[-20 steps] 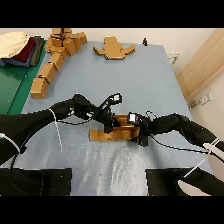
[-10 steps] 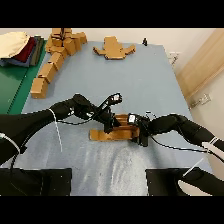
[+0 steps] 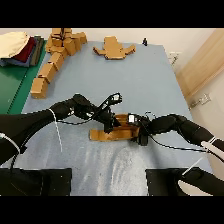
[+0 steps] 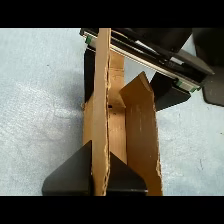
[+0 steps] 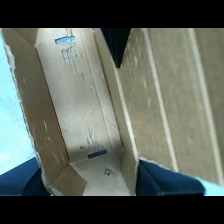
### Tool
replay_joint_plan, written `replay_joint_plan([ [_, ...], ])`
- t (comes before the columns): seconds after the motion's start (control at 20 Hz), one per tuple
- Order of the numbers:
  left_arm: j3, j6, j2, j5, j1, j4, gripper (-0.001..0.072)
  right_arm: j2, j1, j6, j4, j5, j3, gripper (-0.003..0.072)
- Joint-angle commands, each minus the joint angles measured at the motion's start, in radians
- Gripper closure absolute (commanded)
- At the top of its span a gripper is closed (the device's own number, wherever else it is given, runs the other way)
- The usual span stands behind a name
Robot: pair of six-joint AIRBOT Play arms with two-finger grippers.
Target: Fold the box.
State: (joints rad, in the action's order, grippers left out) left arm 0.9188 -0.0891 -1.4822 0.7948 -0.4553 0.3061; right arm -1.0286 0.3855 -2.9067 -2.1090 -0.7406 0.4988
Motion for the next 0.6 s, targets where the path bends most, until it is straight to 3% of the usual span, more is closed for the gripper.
replay_joint_plan([
  [0.0,0.001,0.0,-0.001,0.001,0.0,0.001,0.0698,-0.001,0.01,-0.001,0.0,0.005,0.0,0.0084],
  [0.05,0.001,0.0,-0.001,0.001,0.0,0.001,0.0698,-0.001,0.01,-0.001,0.0,0.003,0.0,0.0119],
  [0.45,0.001,0.0,-0.001,0.001,0.0,0.001,0.0697,-0.026,0.01,-0.001,0.003,0.005,0.0,0.012],
  [0.55,0.001,0.0,-0.001,0.0,0.0,0.001,0.0697,-0.025,0.01,-0.001,0.003,0.003,0.001,0.0178],
])
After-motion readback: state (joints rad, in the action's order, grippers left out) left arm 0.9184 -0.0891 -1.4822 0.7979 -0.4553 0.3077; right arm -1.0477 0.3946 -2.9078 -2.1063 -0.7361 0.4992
